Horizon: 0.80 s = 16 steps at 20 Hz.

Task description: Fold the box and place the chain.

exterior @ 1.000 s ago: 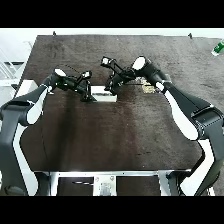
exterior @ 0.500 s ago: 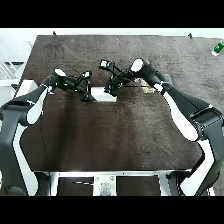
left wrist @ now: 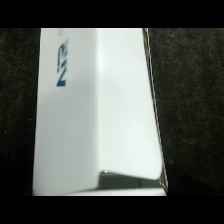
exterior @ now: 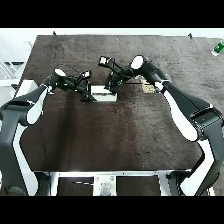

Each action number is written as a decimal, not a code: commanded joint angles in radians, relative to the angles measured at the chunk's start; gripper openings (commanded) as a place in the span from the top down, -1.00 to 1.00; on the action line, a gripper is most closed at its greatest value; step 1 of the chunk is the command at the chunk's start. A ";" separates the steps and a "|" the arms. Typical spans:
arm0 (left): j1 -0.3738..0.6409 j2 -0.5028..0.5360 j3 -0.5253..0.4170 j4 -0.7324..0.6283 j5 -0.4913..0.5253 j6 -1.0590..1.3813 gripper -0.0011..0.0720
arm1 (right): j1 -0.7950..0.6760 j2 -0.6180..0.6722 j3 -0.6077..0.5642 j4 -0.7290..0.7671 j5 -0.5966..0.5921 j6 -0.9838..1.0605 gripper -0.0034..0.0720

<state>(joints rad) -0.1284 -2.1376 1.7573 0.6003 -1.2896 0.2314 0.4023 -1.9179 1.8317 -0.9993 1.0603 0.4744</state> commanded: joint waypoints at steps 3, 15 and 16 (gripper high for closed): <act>-0.001 0.001 0.000 0.001 -0.001 0.002 -0.42 | 0.001 -0.001 -0.013 -0.001 -0.001 0.005 0.35; -0.001 0.001 0.000 0.001 -0.001 0.002 -0.42 | 0.017 -0.003 -0.060 -0.003 0.068 0.005 0.35; -0.001 0.001 0.000 0.001 -0.001 0.002 -0.42 | 0.020 -0.003 -0.068 -0.002 0.068 0.005 0.35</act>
<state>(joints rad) -0.1291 -2.1376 1.7573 0.6018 -1.2930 0.2363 0.4141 -1.9217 1.7741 -1.0077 1.0863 0.4786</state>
